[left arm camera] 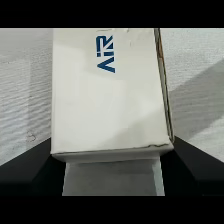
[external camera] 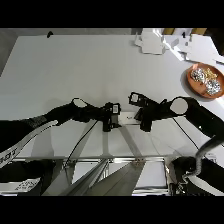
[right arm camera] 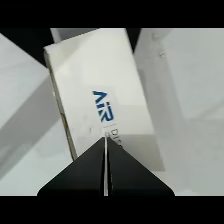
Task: Fold the box and place the chain.
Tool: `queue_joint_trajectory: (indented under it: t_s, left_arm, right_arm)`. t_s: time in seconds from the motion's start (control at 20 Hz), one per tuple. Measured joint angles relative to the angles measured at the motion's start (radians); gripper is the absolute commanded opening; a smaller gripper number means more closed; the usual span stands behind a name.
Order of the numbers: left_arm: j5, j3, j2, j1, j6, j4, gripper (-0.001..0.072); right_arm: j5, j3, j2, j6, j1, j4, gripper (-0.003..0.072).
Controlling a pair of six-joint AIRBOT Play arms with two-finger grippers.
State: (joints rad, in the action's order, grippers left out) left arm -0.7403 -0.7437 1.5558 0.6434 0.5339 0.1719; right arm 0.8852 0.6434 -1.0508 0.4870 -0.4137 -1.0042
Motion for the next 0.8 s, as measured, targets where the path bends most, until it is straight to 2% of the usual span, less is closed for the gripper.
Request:
queue_joint_trajectory:
  t_s: [0.35, 0.8]
  left_arm:
    - [0.002, 0.0, 0.0, 0.0, 0.001, 0.0, 0.0211]
    - [0.003, 0.0, 0.0, 0.0, 0.001, 0.001, 0.0211]
  right_arm:
    - [0.101, 0.0, 0.023, 0.003, 0.087, -0.01, 0.0017]
    - [0.138, -0.023, 0.024, 0.002, 0.1, -0.02, 0.0017]
